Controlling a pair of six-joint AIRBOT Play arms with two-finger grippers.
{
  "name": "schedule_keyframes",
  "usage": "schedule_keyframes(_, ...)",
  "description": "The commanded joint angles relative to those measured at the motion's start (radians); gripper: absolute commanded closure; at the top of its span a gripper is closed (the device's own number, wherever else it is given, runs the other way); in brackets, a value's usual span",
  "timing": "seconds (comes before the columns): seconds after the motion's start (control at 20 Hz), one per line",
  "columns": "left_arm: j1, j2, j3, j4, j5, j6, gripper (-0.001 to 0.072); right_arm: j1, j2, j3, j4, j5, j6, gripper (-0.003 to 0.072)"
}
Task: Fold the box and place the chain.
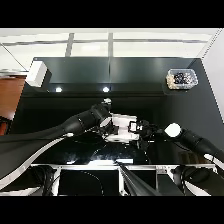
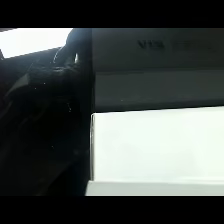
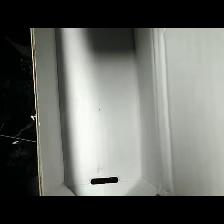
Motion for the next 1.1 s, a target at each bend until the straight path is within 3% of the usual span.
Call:
schedule_keyframes(0.0,-0.002,-0.005,-0.001,0.0,-0.001,0.013,0.0679,0.001,0.0,0.0,-0.001,-0.003,-0.003,0.0263)
schedule_keyframes(0.3,-0.001,-0.005,0.002,-0.011,-0.001,0.013,0.0658,0.001,0.0,0.0,-0.001,-0.003,-0.003,0.0263)
schedule_keyframes(0.35,-0.001,-0.005,0.002,-0.011,-0.001,0.013,0.054,0.0,0.0,0.0,-0.001,-0.003,-0.003,0.0263)
schedule_keyframes(0.4,-0.001,-0.005,0.002,-0.011,-0.002,0.013,0.0483,0.0,0.0,0.0,-0.001,-0.003,-0.003,0.0263)
schedule_keyframes(0.5,0.0,-0.005,0.002,-0.011,-0.002,0.013,0.0513,0.001,0.0,0.0,-0.001,-0.003,-0.003,0.0263)
schedule_keyframes(0.55,0.0,-0.005,0.002,-0.011,-0.001,0.013,0.0601,0.0,0.0,0.0,-0.001,-0.003,-0.003,0.0263)
schedule_keyframes(0.65,0.0,-0.005,0.002,-0.011,-0.001,0.013,0.0623,0.0,0.0,0.0,-0.002,-0.003,-0.003,0.0263)
schedule_keyframes(0.7,0.0,-0.005,0.002,-0.011,-0.001,0.016,0.0677,0.0,0.0,0.0,-0.001,-0.003,-0.003,0.0263)
schedule_keyframes(0.85,0.0,-0.005,0.002,-0.011,-0.001,0.018,0.0678,0.0,0.001,0.0,-0.001,-0.003,0.008,0.0258)
schedule_keyframes(0.95,0.001,-0.004,0.002,-0.011,-0.002,0.022,0.0678,0.0,0.01,0.008,-0.009,0.0,0.082,-0.0024)
schedule_keyframes(1.05,0.001,-0.003,0.002,-0.011,-0.008,0.024,0.0678,-0.002,0.051,0.025,-0.036,0.044,0.156,-0.0024)
